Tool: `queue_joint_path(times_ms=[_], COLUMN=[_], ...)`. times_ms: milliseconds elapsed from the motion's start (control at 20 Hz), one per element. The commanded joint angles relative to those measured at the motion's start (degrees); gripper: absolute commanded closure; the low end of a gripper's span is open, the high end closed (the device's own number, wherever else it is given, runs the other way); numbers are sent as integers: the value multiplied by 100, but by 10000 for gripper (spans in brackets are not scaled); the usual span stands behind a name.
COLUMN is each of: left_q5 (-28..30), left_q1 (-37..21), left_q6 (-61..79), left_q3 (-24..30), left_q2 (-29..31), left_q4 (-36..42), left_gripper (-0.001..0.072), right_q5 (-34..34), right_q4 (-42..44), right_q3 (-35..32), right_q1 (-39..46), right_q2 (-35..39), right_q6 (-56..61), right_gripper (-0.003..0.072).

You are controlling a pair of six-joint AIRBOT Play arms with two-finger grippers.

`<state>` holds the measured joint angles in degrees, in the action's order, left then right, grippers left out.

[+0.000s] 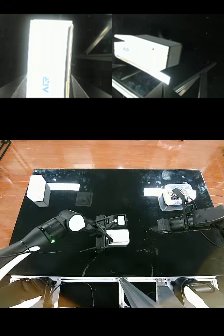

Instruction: Fold the box and place the chain.

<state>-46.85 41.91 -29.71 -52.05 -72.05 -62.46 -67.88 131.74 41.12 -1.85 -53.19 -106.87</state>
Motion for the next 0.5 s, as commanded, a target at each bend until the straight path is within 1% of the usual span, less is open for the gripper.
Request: queue_joint_path(times_ms=[0,200,350,450], left_q5=[96,-164,-28,-271], left_q1=[44,-72,-280,-444], left_q6=[168,234,289,295], left_q3=[-7,-157,-216,-216], left_q2=[-35,-35,-35,-33], left_q4=[-2,13,50,192], left_gripper=[77,77,84,81], right_q5=[17,17,9,-13], right_q4=[-2,-2,-31,-44], right_q3=[-9,-13,-13,-13], right_q1=[4,4,4,4], right_q2=[4,4,4,2], right_q6=[0,0,-2,0], right_gripper=[659,659,659,659])
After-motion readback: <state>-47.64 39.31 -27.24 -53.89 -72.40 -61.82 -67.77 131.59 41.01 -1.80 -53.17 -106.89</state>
